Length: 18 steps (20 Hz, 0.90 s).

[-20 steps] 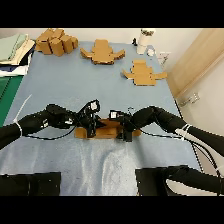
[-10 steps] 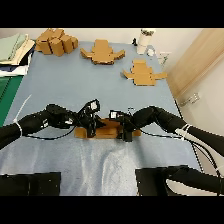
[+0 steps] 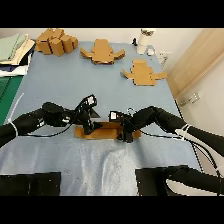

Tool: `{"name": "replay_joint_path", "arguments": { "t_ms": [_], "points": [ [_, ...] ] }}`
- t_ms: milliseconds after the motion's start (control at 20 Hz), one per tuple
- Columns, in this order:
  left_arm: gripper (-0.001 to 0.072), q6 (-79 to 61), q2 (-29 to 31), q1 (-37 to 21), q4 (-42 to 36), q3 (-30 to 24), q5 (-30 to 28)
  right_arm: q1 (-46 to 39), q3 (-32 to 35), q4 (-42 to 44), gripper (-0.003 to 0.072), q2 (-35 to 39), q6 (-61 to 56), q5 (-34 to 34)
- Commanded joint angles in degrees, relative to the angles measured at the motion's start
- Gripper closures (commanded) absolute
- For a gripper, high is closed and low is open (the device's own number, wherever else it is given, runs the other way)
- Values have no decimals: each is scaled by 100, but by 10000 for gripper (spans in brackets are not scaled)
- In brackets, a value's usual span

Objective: Fold the box.

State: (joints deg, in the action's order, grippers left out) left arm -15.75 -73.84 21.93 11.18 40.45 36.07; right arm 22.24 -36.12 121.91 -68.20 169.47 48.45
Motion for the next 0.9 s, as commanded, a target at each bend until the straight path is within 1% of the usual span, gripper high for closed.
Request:
{"name": "replay_joint_path", "arguments": {
  "t_ms": [0,100,150,200,300,350,400,450,550,650,700,850],
  "points": [
    [212,1720,332,-92,1346,4,28,2,0,0,176,0,4,-37],
    [212,2774,662,-131,2210,4,345,2,0,0,176,0,4,-35],
    [214,3195,837,-129,2680,4,678,2,0,0,176,2,4,-33],
    [260,3609,973,-120,2949,4,1073,2,0,0,176,2,4,-35],
    [694,4627,1113,-116,2953,4,2017,2,0,0,176,2,4,-37],
    [697,5254,1099,-66,2765,4,2286,2,0,2,176,2,4,-37],
    [697,6004,1069,15,2551,4,2317,2,0,0,177,2,4,-39],
    [697,6483,1014,129,2280,4,2205,2,0,2,177,2,4,-37],
    [697,6551,787,376,1587,15,1788,2,0,2,176,0,4,-37],
    [696,6553,503,527,828,22,1084,2,0,2,176,0,4,-35],
    [696,6548,385,516,457,24,855,2,0,0,177,0,4,-35],
    [697,6579,297,345,-240,46,667,2,0,2,177,0,4,-35]
  ]
}}
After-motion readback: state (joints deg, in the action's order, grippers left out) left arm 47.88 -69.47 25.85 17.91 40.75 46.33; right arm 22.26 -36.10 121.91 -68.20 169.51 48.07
